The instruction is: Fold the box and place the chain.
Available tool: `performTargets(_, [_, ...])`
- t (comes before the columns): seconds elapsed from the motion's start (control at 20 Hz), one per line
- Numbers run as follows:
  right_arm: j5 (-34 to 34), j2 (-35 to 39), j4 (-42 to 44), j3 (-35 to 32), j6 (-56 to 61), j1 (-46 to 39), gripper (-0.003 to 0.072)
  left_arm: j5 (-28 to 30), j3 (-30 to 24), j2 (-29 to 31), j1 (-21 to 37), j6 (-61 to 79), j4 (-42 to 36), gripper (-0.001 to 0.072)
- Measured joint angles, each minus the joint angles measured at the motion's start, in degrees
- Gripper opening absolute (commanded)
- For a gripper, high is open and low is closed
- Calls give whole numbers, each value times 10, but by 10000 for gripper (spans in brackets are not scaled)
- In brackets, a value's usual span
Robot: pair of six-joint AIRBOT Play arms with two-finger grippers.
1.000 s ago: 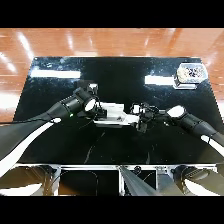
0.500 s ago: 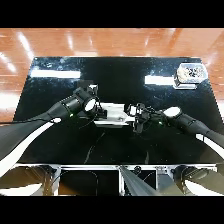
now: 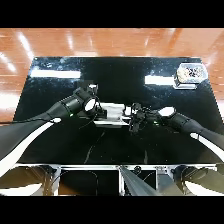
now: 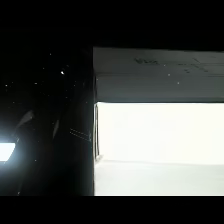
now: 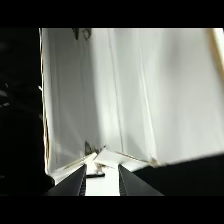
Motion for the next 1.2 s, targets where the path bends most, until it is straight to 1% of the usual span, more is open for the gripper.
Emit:
performTargets(0.4, [-19, -10, 26, 8, -3, 23, 247, 0, 0, 0, 0, 7, -7, 20])
performTargets(0.45, [-20, -10, 28, 9, -3, 24, 262, 0, 0, 0, 0, 9, -9, 20])
performTargets(0.5, [-21, -10, 30, 9, -3, 24, 374, 1, 0, 0, 0, 9, -11, 19])
performTargets(0.55, [-22, -10, 31, 9, -3, 25, 443, 2, 0, 0, 0, 9, -12, 20])
performTargets(0.8, [-23, -10, 34, 9, -3, 25, 440, 2, 0, 0, 0, 11, -15, 20])
performTargets(0.9, [-24, -10, 34, 9, -3, 25, 350, 2, 0, 0, 0, 11, -15, 20])
performTargets(1.05, [-24, -11, 35, 9, -3, 25, 352, 2, 0, 0, 0, 11, -16, 20])
performTargets(1.1, [-24, -12, 35, 9, -3, 25, 443, 2, 0, 0, 0, 11, -16, 20])
performTargets(1.15, [-23, -12, 35, 9, -3, 25, 510, 2, 0, 0, 0, 11, -16, 20])
performTargets(1.2, [-22, -12, 35, 9, -4, 25, 510, 2, 0, 0, 0, 11, -16, 20])
